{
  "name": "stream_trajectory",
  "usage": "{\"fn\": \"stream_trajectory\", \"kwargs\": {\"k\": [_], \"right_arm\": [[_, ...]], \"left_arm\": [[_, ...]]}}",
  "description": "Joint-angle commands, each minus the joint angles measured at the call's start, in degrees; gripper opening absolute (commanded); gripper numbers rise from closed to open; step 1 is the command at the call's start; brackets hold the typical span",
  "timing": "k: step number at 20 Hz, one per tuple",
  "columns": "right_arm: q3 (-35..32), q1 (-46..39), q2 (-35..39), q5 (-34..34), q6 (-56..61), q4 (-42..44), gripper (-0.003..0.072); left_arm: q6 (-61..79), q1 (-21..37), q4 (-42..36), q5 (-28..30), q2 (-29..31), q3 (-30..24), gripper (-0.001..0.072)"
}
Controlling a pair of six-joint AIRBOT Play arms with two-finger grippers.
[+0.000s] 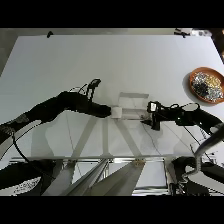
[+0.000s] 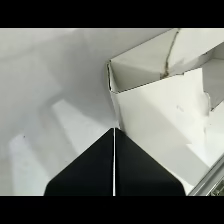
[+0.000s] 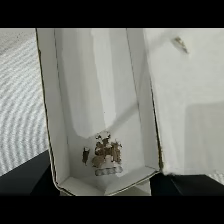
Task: Fold the box and place the chain.
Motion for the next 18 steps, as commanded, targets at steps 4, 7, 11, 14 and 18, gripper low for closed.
{"fn": "stream_trajectory", "kwargs": {"k": [4, 7, 11, 14, 18], "right_arm": [[-0.02, 0.04, 0.02, 0.0, 0.02, 0.02, 0.0401], [-0.02, 0.04, 0.02, 0.0, 0.02, 0.02, 0.0401], [-0.02, 0.04, 0.02, 0.0, 0.02, 0.02, 0.0401], [-0.02, 0.04, 0.02, 0.0, 0.0, 0.02, 0.0401], [-0.02, 0.04, 0.02, 0.0, 0.02, 0.02, 0.0401]], "left_arm": [[2.67, -2.49, -2.58, -0.37, 0.46, 0.0, 0.0305], [2.64, -2.84, -3.41, -0.76, 0.46, 0.0, 0.037], [2.67, -2.84, -4.2, -0.74, 0.46, 0.0, 0.0376], [3.32, -2.8, -4.24, -0.74, 0.48, 0.0, 0.0377], [3.13, -3.19, -4.63, -2.45, 0.46, 0.0, 0.0376]]}}
